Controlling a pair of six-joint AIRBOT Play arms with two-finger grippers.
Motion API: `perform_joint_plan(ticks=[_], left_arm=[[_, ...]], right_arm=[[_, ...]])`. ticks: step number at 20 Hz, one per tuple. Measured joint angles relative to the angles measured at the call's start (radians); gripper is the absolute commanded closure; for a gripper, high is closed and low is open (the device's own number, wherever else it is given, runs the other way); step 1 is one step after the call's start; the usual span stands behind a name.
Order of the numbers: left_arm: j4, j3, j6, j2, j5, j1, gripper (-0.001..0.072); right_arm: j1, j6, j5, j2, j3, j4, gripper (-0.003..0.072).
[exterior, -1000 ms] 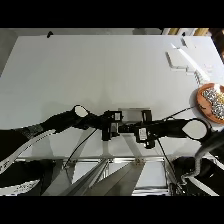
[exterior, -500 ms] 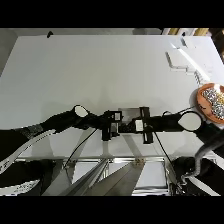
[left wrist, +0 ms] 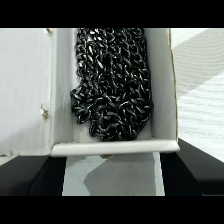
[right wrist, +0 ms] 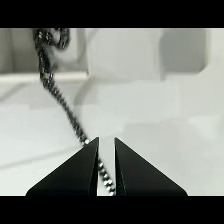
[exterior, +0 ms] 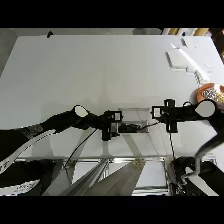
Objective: Fold the box and place the chain.
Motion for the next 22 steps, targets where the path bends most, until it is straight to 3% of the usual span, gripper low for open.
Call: perform_joint_plan(ticks=[4,6,11,14,18,22], left_arm=[[0.000,0.000,0.000,0.000,0.000,0.000,0.0542],[0.000,0.000,0.000,0.000,0.000,0.000,0.0542],[0.000,0.000,0.000,0.000,0.000,0.000,0.0542],[0.000,0.000,0.000,0.000,0.000,0.000,0.0542],[0.000,0.000,0.000,0.000,0.000,0.000,0.0542],[0.000,0.000,0.000,0.000,0.000,0.000,0.0542]], right_arm=[[-0.021,-0.021,-0.027,-0.095,-0.012,-0.087,0.0565],[-0.026,-0.037,-0.049,-0.130,-0.015,-0.102,0.0489],[-0.029,-0.071,-0.101,-0.195,-0.017,-0.117,0.0492],[-0.029,-0.082,-0.095,-0.211,-0.016,-0.118,0.0661],[-0.029,-0.082,-0.088,-0.211,-0.017,-0.121,0.0673],[-0.010,-0.015,-0.033,-0.112,-0.019,-0.119,0.0674]])
